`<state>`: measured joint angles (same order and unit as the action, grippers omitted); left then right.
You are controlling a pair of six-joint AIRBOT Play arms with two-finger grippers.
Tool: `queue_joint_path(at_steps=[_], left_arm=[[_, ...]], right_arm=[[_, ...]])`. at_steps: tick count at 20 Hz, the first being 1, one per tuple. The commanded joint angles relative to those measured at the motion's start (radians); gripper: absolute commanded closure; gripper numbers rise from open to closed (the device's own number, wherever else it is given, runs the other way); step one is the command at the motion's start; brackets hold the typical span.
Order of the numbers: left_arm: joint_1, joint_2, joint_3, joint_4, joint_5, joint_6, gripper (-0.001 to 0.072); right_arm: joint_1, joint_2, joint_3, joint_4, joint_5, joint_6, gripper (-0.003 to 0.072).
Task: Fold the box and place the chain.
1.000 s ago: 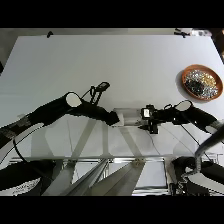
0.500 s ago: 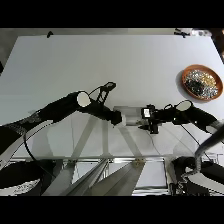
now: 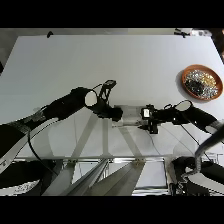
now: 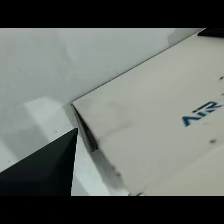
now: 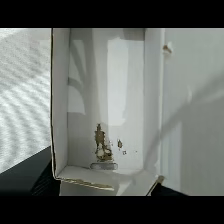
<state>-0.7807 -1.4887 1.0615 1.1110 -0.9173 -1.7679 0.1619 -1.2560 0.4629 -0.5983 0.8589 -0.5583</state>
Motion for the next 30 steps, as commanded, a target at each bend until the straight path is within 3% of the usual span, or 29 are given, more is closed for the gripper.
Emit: queue_joint_path(at_steps=[1, 4, 6, 9, 13, 19, 21, 25, 27, 30], left_arm=[[-0.052, -0.072, 0.099, 0.082, -0.099, -0.142, 0.0227], [-0.073, -0.130, 0.168, 0.116, -0.191, -0.254, 0.0228], [-0.071, -0.127, 0.175, 0.121, -0.213, -0.311, 0.0294], [-0.068, -0.127, 0.175, 0.158, -0.267, -0.415, 0.0307], [-0.069, -0.129, 0.175, 0.183, -0.261, -0.598, 0.0317], [-0.101, -0.131, 0.175, 0.242, -0.239, -0.623, 0.0321], [-0.108, -0.131, 0.175, 0.249, -0.201, -0.623, 0.0427], [-0.117, -0.157, 0.175, 0.250, -0.198, -0.623, 0.0459], [-0.124, -0.174, 0.175, 0.251, -0.201, -0.615, 0.0579], [-0.129, -0.189, 0.175, 0.252, -0.201, -0.615, 0.0585]], right_arm=[[0.000, 0.001, 0.000, 0.000, 0.001, 0.000, 0.0283], [0.000, 0.001, 0.000, 0.000, 0.000, 0.000, 0.0283], [0.000, 0.001, 0.000, 0.000, 0.001, 0.000, 0.0283], [0.000, 0.001, 0.000, 0.000, 0.001, 0.000, 0.0283], [0.000, 0.001, 0.000, 0.000, 0.001, 0.000, 0.0283], [0.000, 0.001, 0.000, 0.000, 0.001, 0.000, 0.0283], [0.000, 0.001, 0.000, 0.000, 0.000, 0.000, 0.0283], [0.000, 0.001, 0.000, 0.000, 0.001, 0.000, 0.0283], [0.000, 0.001, 0.000, 0.000, 0.001, 0.000, 0.0283], [0.000, 0.001, 0.000, 0.000, 0.000, 0.000, 0.0283]])
